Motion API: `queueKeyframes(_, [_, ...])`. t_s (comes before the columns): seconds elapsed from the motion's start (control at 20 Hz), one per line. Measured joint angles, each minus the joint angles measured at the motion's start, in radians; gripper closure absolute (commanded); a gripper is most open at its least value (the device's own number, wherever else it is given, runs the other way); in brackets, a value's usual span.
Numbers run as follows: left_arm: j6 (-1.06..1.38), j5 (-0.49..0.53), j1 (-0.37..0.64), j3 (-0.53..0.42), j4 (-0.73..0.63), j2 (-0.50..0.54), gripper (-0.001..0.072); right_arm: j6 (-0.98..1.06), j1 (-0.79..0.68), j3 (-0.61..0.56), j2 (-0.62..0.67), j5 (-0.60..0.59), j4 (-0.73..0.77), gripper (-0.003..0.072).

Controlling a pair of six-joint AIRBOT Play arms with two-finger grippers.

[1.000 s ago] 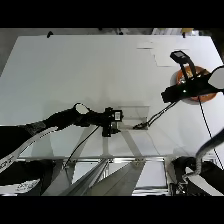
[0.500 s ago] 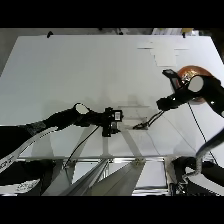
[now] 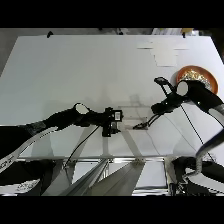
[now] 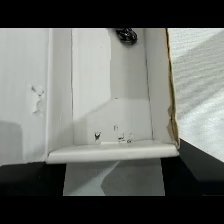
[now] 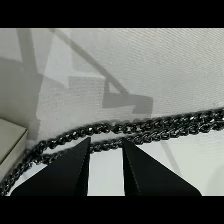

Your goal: Fold the box and place the chain.

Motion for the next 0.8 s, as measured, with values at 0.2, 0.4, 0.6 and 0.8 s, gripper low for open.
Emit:
queueKeyframes(0.2, [0.0, 0.0, 0.0, 0.0, 0.0, 0.0, 0.0435, 0.014, 0.003, -0.002, -0.004, 0.005, -0.018, 0.033])
queueKeyframes(0.4, [0.0, 0.0, 0.0, 0.0, 0.0, 0.0, 0.0435, 0.026, 0.003, -0.014, -0.006, -0.008, -0.024, 0.0343])
queueKeyframes(0.6, [0.0, 0.0, 0.0, 0.0, 0.0, 0.0, 0.0435, 0.039, 0.003, -0.03, -0.011, -0.038, -0.024, 0.0346])
queueKeyframes(0.8, [0.0, 0.0, 0.0, 0.0, 0.0, 0.0, 0.0435, 0.047, 0.003, -0.034, -0.037, -0.052, -0.02, 0.0478])
